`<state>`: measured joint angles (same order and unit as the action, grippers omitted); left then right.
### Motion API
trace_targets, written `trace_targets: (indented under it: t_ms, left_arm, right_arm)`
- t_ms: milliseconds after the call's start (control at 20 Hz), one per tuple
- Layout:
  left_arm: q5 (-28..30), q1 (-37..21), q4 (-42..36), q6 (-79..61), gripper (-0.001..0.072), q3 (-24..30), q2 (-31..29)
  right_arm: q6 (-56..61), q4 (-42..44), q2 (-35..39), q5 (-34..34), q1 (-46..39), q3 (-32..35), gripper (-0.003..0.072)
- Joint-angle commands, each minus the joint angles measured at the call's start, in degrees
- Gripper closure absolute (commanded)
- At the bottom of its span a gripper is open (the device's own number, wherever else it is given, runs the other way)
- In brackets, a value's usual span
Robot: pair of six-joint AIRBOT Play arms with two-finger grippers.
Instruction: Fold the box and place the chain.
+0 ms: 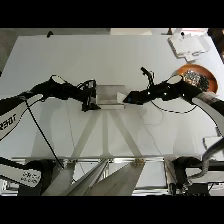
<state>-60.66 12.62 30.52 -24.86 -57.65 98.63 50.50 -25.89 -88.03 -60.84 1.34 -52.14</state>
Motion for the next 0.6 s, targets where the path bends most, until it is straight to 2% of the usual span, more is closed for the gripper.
trace_targets:
  t_ms: [0,100,350,550]
  left_arm:
    - [0.0,0.0,0.0,0.0,0.0333,0.0,0.0]
    - [0.0,0.0,0.0,0.0,0.0333,0.0,0.0]
    - [0.0,0.0,0.0,0.0,0.0333,0.0,0.0]
    - [0.0,0.0,0.0,0.0,0.0333,0.0,0.0]
  right_arm:
    - [-1.5,1.8,0.1,3.7,0.6,0.0,0.0246]
    - [-0.8,-0.9,0.1,7.8,1.8,0.0,0.0246]
    - [-0.8,-1.1,0.1,13.5,5.7,0.0,0.0249]
    - [7.8,-11.7,0.1,19.1,7.5,0.0,0.0249]
